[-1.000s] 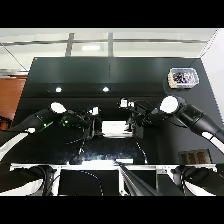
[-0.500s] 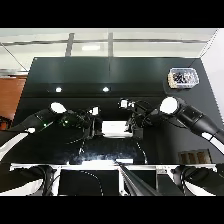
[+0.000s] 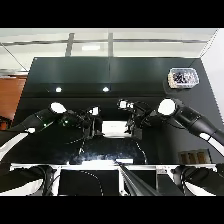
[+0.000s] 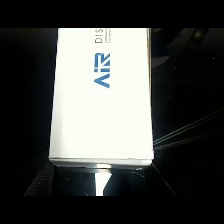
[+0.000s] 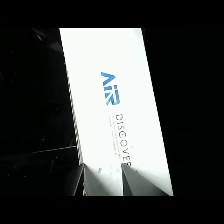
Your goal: Fold the box and place the chain.
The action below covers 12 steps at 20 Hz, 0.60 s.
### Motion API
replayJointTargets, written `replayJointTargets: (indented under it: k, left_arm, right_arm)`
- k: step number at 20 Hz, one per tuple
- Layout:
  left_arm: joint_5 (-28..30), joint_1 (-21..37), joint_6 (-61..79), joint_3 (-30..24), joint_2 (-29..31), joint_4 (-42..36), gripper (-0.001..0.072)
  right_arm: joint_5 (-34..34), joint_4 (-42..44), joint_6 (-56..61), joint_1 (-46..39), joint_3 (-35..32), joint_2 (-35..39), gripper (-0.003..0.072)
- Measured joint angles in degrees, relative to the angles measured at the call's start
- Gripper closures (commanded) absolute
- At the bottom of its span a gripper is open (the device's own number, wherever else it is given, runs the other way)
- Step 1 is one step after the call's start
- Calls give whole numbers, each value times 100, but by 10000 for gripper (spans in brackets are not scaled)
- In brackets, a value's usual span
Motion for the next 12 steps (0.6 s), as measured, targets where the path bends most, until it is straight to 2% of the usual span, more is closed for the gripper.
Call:
replayJointTargets:
  k: [6, 7, 8, 12]
  left_arm:
    - [2, 0, -4, 0, 0, -2, 309]
    - [0, 0, -4, 0, 0, -2, 309]
    - [0, 0, -4, 0, 0, -2, 309]
    - [0, 0, -4, 0, 0, -2, 309]
  right_arm:
    - [581, -42, 1248, -232, 367, 164, 418]
    - [730, -9, 1569, -321, 409, 192, 575]
    - [820, 66, 1897, -411, 422, 219, 669]
    - [713, 1032, 2601, -588, 186, 212, 670]
